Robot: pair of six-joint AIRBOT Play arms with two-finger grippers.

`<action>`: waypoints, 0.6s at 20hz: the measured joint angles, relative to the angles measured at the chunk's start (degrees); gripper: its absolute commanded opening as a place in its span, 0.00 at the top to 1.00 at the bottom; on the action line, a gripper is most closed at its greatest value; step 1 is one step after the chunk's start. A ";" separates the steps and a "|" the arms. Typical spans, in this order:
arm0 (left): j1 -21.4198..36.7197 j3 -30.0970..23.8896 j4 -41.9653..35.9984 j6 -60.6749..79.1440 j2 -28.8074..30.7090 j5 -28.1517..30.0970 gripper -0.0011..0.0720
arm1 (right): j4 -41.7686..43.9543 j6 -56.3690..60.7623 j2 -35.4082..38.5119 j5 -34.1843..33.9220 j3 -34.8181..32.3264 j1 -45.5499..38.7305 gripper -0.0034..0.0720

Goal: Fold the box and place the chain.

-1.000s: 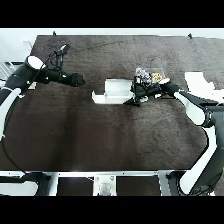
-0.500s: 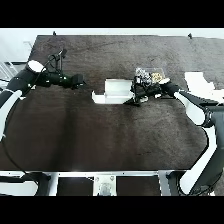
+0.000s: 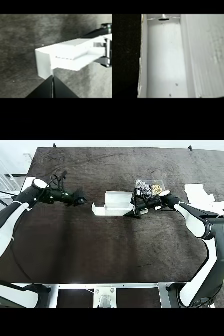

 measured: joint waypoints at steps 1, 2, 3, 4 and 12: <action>0.02 0.00 -0.02 -0.26 -0.55 0.39 0.96 | 0.00 -0.02 0.00 0.00 0.00 0.00 0.38; 0.04 0.00 -0.02 -0.46 -1.18 0.72 0.96 | 0.00 -0.02 0.00 0.00 0.00 0.00 0.38; 0.04 -0.02 0.00 -0.66 -1.86 0.90 0.96 | 0.00 -0.02 0.00 0.00 0.00 0.00 0.38; 0.04 -0.02 0.00 -0.81 -2.38 1.07 0.96 | 0.00 -0.02 0.00 0.00 0.00 0.00 0.38; -1.60 -0.02 -1.84 -1.11 -7.06 0.04 0.96 | 0.00 -0.02 0.00 0.02 0.00 0.00 0.38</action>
